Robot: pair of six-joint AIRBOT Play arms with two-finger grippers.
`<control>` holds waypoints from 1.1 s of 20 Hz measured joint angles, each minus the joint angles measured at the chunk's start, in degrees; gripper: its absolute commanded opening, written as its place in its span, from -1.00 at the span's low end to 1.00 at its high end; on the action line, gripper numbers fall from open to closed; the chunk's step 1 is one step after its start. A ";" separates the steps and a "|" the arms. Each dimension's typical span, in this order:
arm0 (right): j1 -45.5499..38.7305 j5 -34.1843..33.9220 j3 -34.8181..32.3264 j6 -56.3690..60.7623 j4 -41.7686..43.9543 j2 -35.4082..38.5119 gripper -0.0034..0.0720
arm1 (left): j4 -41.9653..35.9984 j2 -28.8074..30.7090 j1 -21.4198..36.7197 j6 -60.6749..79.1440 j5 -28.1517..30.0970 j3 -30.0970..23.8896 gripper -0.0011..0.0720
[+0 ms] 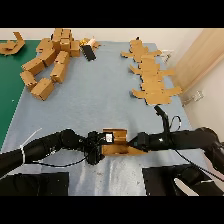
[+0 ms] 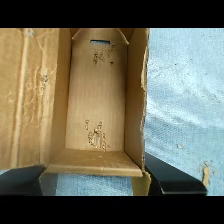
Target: Fold the box.
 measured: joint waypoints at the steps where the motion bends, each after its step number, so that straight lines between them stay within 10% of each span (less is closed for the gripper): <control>1: 0.00 2.14 0.15 -2.80 0.92 -2.91 -0.90 | -0.02 0.00 0.00 0.00 0.00 0.00 0.70; 12: -0.09 13.66 5.35 -32.79 4.20 -35.30 -0.90 | -0.02 0.00 0.00 -0.02 0.00 0.00 0.70; 22: -1.22 15.45 5.81 -39.74 0.79 -33.29 -0.90 | -0.02 0.00 0.00 -0.02 0.00 0.00 0.70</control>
